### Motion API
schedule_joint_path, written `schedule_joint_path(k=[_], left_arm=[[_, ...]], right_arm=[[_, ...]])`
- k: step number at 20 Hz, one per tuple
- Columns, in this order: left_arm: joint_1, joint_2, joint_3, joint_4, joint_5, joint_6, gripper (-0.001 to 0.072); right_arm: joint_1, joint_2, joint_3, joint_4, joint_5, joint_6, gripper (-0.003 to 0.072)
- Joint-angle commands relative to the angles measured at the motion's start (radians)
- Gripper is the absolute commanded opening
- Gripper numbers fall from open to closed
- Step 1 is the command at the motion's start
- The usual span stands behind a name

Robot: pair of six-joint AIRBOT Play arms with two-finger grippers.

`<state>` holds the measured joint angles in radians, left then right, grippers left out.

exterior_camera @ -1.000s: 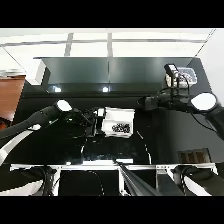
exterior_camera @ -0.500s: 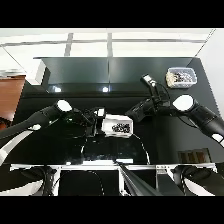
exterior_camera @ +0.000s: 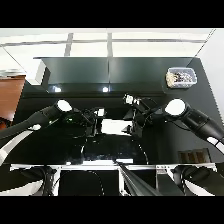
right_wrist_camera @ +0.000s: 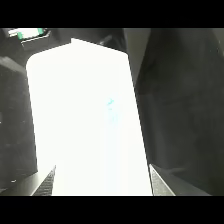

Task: Fold the box and place the chain.

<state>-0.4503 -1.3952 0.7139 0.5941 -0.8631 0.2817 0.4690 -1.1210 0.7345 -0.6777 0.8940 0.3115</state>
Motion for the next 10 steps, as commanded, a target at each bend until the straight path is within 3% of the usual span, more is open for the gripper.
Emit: schedule_joint_path(k=[1, 3, 4, 5, 6, 7, 8, 10], left_arm=[[0.0, -0.001, 0.0, 0.0, 0.003, -0.002, 0.0485], [0.0, -0.001, 0.0, 0.0, 0.003, -0.002, 0.0485], [0.0, -0.001, 0.0, 0.0, 0.003, -0.002, 0.0485], [0.0, -0.001, 0.0, 0.0, 0.003, -0.002, 0.0485], [0.0, -0.001, 0.0, 0.0, 0.003, -0.002, 0.0485], [0.0, -0.001, 0.0, 0.0, 0.003, -0.002, 0.0485], [0.0, -0.001, 0.0, 0.0, 0.003, -0.002, 0.0485], [0.0, -0.001, 0.0, 0.0, 0.003, -0.001, 0.0485]], right_arm=[[0.026, -0.013, 0.0, -0.013, -0.071, -0.066, 0.0706], [0.025, -0.014, 0.0, -0.043, -0.063, -0.065, 0.0705], [0.025, -0.014, 0.0, -0.046, -0.06, -0.064, 0.0629], [0.025, -0.014, 0.0, -0.045, -0.056, -0.057, 0.0466], [0.025, -0.014, 0.0, -0.045, -0.056, -0.057, 0.04], [0.025, -0.014, 0.0, -0.045, -0.053, -0.047, 0.028], [0.025, -0.014, 0.0, -0.045, -0.05, -0.034, 0.0237], [0.025, -0.014, 0.0, -0.045, -0.041, -0.032, 0.0238]])
